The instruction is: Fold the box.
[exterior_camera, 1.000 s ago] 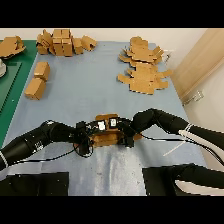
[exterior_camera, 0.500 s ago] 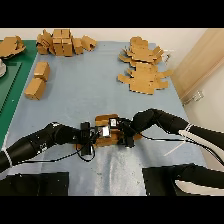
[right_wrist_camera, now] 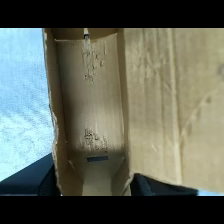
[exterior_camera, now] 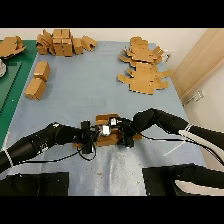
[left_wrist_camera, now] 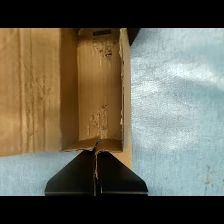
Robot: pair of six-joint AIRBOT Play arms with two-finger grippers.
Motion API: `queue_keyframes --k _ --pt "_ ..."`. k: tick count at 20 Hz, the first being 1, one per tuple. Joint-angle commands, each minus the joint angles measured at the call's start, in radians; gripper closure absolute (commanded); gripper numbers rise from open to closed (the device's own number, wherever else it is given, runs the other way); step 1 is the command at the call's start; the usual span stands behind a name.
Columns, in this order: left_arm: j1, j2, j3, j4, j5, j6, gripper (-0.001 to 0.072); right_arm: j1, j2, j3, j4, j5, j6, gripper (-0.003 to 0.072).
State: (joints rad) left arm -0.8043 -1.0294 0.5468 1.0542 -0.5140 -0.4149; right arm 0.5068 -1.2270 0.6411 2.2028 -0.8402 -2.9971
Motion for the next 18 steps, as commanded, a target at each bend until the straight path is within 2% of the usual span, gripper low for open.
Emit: queue_keyframes --k 1,11,18 --pt "0.0 0.0 0.0 -0.003 0.017 -0.027 0.0698 0.0 0.0 0.0 -0.001 0.0 -0.004 0.0244" --pt "0.0 -0.008 -0.004 -0.01 -0.001 -0.028 0.0698 0.0 -0.001 0.0 -0.008 0.0 -0.004 0.0243" --pt "0.026 -0.003 -0.003 0.0 -0.081 -0.054 0.0696 0.0 -0.001 0.0 -0.008 0.0 -0.004 0.0243"
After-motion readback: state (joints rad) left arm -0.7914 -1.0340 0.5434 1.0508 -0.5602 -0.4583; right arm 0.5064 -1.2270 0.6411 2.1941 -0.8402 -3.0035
